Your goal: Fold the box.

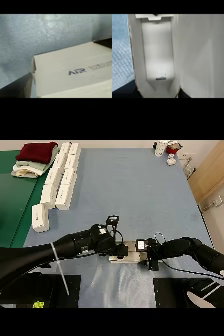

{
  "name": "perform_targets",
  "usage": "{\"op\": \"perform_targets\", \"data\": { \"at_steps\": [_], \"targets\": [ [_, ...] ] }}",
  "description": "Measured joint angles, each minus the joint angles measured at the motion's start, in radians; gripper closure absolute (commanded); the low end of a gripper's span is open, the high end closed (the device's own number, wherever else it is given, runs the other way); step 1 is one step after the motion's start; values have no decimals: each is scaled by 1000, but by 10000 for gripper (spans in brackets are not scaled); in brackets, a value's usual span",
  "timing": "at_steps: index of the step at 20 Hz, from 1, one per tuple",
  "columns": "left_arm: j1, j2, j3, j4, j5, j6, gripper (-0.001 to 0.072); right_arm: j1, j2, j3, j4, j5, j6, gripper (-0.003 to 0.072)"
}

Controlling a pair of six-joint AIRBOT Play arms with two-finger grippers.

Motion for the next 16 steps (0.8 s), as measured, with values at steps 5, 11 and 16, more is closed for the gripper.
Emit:
{"op": "perform_targets", "data": {
  "at_steps": [5,11,16],
  "targets": [
    [-57,-125,106,112,-113,-144,191,0,0,0,0,0,0,218],
    [-71,-189,156,151,-178,-226,543,0,0,0,0,0,4,218],
    [-74,-198,165,157,-185,-251,696,0,2,0,-1,0,3,218]
  ]
}}
